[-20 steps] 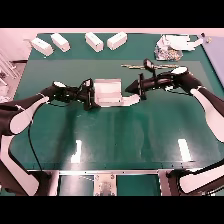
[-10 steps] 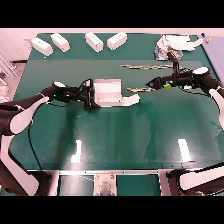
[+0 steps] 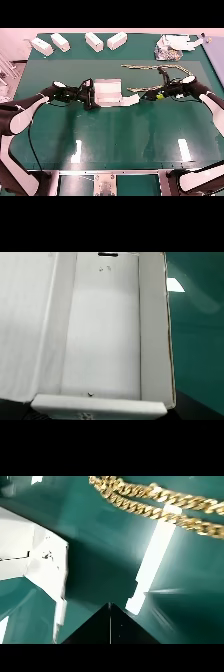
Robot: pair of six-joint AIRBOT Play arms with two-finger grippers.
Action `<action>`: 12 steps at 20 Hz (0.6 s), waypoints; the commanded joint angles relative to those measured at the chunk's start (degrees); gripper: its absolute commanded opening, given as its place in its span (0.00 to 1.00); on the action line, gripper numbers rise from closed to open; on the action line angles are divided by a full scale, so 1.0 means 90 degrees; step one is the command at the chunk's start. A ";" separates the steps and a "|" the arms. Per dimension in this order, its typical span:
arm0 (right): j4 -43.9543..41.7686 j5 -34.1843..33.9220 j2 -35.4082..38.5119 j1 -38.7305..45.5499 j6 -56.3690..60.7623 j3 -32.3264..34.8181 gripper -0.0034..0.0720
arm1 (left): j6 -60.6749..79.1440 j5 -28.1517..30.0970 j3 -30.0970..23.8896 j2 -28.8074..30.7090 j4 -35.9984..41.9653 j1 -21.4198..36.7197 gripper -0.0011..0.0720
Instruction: Fold the box and place the chain.
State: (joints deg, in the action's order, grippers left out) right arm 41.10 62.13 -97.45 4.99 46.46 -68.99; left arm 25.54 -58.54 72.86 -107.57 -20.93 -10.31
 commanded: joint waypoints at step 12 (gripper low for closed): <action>-0.0012 -0.0398 -0.0165 -0.1433 0.0474 -0.0682 0.05 | 0.0002 0.0000 0.0005 0.0000 -0.0002 0.0000 0.88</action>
State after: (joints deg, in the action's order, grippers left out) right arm 40.99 57.21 -99.26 -7.07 49.19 -72.71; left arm 25.54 -58.57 72.86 -107.57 -20.93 -10.28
